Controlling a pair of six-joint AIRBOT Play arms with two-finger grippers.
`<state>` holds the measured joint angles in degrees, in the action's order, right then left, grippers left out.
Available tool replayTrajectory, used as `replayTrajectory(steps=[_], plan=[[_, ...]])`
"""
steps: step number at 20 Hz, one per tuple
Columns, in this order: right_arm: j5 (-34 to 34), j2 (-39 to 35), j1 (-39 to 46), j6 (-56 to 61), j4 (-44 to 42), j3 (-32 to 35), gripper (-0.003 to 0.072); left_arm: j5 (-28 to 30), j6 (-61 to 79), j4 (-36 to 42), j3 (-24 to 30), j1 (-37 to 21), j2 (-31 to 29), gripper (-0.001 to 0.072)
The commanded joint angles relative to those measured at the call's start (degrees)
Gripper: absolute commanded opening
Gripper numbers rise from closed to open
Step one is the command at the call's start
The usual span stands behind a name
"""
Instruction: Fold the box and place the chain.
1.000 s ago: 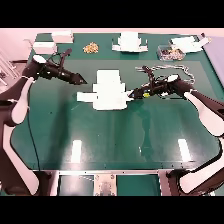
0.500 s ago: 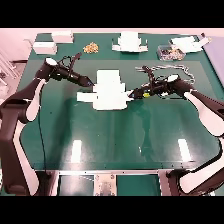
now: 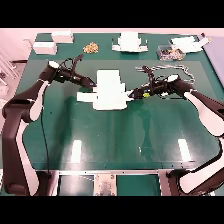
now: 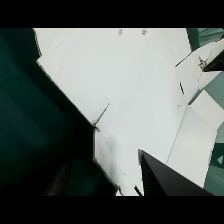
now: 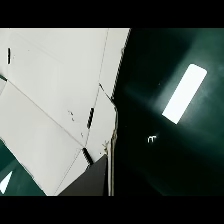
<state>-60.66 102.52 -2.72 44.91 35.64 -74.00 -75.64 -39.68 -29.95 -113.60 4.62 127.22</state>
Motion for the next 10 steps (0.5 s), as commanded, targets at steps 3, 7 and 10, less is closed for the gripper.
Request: replayTrajectory(steps=[3, 7, 10], plan=[[0.0, 0.0, 0.0, 0.0, 0.0, 0.0, 0.0007, 2.2, 1.3, 0.6, -0.1, 1.9, 0.4, 0.0501], [0.0, 0.0, 0.0, 0.0, 0.0, 0.0, 0.0006, 3.5, 2.3, 1.9, -0.1, 2.1, 0.4, 0.0500], [0.0, 0.0, 0.0, 0.0, 0.0, 0.0, 0.0007, 3.8, 3.1, 3.9, -0.1, 2.1, 0.9, 0.0491]])
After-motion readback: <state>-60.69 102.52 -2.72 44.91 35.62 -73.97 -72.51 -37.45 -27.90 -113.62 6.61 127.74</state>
